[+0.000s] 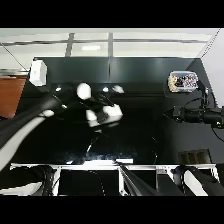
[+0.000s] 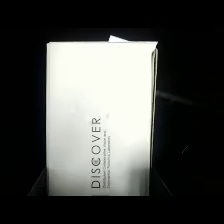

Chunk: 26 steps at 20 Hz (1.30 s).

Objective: Fold the box and place the chain.

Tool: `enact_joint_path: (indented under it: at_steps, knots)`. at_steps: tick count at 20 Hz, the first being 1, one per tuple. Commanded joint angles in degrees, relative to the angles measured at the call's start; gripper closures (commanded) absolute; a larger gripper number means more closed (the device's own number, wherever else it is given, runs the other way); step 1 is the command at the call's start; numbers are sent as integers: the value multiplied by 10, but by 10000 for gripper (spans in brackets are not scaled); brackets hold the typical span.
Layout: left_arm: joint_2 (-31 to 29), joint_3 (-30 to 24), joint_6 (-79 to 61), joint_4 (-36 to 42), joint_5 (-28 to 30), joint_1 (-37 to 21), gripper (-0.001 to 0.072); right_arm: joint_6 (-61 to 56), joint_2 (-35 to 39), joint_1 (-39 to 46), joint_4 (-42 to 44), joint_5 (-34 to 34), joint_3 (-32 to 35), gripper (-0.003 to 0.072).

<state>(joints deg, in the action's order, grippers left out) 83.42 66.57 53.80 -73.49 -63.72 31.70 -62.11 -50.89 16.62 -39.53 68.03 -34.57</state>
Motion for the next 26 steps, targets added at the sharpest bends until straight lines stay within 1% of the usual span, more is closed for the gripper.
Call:
enact_joint_path:
  at_steps: [1,3,6,8,10,12,14,16,18,19,22,26]
  knots:
    - [-29,0,174,-91,-140,-155,471,0,0,0,0,0,0,673]
    - [-38,0,189,-94,-156,-261,471,0,0,0,0,-2,0,673]
    - [-39,0,202,-96,-156,-407,471,0,0,0,0,-3,0,673]
    - [-39,0,202,-96,-125,-481,471,0,0,0,0,-7,0,673]
    - [-39,0,201,-95,-66,-528,470,0,0,0,0,-13,0,673]
    - [-37,0,198,-90,13,-546,471,0,0,0,0,-16,0,673]
    - [-29,0,181,-82,89,-546,471,0,0,0,0,-19,0,673]
    - [-15,1,164,-80,145,-542,471,0,0,0,0,-23,0,673]
    - [5,1,160,-81,188,-534,471,0,0,0,1,-26,0,673]
    - [17,2,160,-79,198,-531,471,0,0,0,0,-26,0,673]
    - [56,26,136,-49,191,-518,471,-7,0,0,1,-27,0,673]
    - [87,66,137,-49,202,-507,469,-18,0,0,1,-27,0,673]
